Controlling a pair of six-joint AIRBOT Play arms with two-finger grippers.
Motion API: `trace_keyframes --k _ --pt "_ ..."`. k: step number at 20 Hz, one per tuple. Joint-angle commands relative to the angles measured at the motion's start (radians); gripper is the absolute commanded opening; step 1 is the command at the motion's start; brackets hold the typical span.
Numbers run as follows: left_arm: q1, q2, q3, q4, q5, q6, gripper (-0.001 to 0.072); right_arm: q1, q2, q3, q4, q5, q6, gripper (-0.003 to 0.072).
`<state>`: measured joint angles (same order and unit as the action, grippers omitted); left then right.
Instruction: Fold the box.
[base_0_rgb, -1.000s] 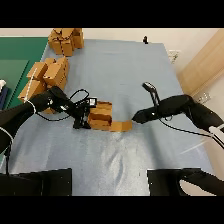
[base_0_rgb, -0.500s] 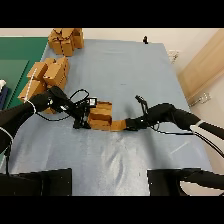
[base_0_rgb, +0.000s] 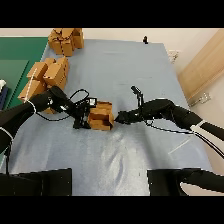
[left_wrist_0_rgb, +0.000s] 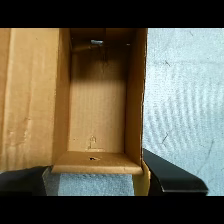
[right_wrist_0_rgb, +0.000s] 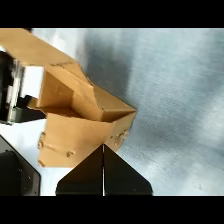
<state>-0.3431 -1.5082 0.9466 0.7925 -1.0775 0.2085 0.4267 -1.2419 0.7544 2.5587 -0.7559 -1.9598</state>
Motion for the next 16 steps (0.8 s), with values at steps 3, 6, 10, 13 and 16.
trace_keyframes --k 3,6,10,13,16 --pt "0.001 0.000 0.000 0.000 -0.006 0.000 0.0227 0.006 -0.055 0.019 0.053 -0.016 0.006 0.0143" --pt "0.001 0.000 0.000 -0.003 -0.006 0.000 0.0227 0.016 -0.062 0.051 0.055 -0.019 0.007 0.0250" --pt "0.001 0.000 0.000 -0.005 -0.006 0.000 0.0227 0.018 -0.077 0.090 0.032 -0.019 0.075 0.0428" --pt "0.001 0.000 0.000 -0.007 -0.005 0.000 0.0227 0.044 -0.087 0.101 -0.057 -0.045 0.205 0.0460" --pt "0.001 0.000 0.001 -0.007 -0.004 0.000 0.0227 0.089 -0.088 0.113 -0.166 -0.040 0.336 0.0500"
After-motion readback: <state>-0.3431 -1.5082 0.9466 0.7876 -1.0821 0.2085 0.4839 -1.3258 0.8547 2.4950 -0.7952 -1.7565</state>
